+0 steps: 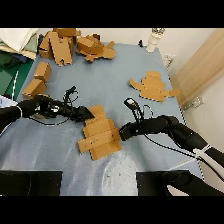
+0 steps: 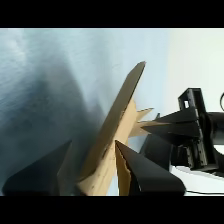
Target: Fold the box.
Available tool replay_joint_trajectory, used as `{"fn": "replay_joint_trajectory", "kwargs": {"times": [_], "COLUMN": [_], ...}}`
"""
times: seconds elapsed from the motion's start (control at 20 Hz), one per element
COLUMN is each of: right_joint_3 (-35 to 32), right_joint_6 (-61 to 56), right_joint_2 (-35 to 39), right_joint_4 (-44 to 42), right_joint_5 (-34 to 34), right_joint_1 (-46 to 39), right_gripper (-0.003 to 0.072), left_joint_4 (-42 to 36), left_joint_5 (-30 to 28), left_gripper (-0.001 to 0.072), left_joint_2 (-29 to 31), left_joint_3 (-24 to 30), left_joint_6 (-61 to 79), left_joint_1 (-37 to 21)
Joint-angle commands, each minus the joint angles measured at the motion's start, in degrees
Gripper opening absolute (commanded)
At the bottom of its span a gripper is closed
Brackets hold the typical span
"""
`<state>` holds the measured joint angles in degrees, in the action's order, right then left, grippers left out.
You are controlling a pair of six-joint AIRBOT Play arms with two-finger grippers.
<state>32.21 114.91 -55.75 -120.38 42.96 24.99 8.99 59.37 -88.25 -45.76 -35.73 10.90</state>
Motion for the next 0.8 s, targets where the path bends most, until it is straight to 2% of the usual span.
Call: {"fn": "replay_joint_trajectory", "kwargs": {"times": [0.0, 0.2, 0.25, 0.3, 0.75], "right_joint_3": [0.0, 0.0, 0.0, 0.0, 0.0], "right_joint_6": [0.0, 0.0, 0.0, 0.0, 0.0], "right_joint_2": [0.0, 0.0, 0.0, 0.0, 0.0], "right_joint_4": [0.2, 1.0, 1.1, 1.1, 1.4], "right_joint_5": [0.0, -0.1, -0.1, -0.2, -0.6], "right_joint_1": [0.0, 0.0, 0.0, 0.0, 0.0], "right_gripper": [0.0002, 0.0002, 0.0002, 0.0002, 0.0002], "left_joint_4": [-3.0, -3.0, -2.6, -2.0, -0.9], "left_joint_5": [1.9, 6.4, 7.1, 7.3, 10.1], "left_gripper": [0.04, 0.0399, 0.0341, 0.0232, 0.0231], "left_joint_2": [0.0, -0.1, -0.1, 0.0, -3.1], "left_joint_3": [0.0, 0.0, 0.0, 0.0, 0.0], "left_joint_6": [3.5, 5.8, 5.9, 6.3, 6.9], "left_joint_1": [0.9, 0.9, 0.8, 0.8, 0.8]}}
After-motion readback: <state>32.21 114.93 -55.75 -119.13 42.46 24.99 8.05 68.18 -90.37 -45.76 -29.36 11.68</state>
